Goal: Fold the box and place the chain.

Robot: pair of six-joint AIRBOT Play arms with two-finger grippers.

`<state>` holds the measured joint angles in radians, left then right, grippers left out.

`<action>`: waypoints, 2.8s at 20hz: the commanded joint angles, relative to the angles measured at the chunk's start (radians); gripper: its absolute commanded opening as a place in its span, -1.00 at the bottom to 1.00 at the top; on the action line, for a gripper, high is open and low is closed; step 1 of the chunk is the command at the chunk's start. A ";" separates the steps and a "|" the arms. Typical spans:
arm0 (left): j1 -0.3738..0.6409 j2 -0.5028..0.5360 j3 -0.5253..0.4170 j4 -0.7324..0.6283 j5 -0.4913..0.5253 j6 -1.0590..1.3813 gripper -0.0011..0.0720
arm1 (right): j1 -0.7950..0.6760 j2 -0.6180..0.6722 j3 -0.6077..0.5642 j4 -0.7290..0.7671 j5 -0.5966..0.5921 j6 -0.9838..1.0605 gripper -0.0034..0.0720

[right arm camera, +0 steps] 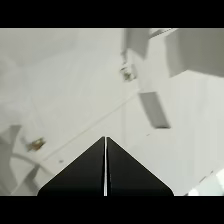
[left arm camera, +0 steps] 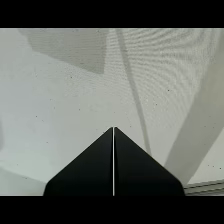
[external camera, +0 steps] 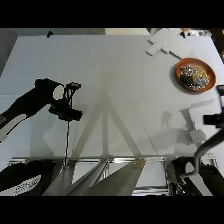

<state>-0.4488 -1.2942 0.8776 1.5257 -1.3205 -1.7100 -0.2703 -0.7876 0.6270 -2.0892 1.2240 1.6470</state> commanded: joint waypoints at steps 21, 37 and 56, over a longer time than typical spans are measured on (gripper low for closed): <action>0.000 0.000 0.000 0.000 0.000 0.000 -0.95 | -0.480 -0.630 0.254 -0.049 -0.312 -0.372 0.11; 0.000 0.000 0.000 0.000 0.000 0.000 -0.95 | -0.066 -0.186 0.247 0.652 -0.030 -0.455 -0.87; -0.002 -0.002 -0.001 -0.167 0.282 0.119 -0.94 | 0.711 -0.060 -0.028 0.936 -0.225 -0.225 -0.86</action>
<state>-0.4503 -1.2949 0.8772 1.3903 -1.0882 -1.6569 0.3996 -0.8490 0.6029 -1.1534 1.0336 1.4075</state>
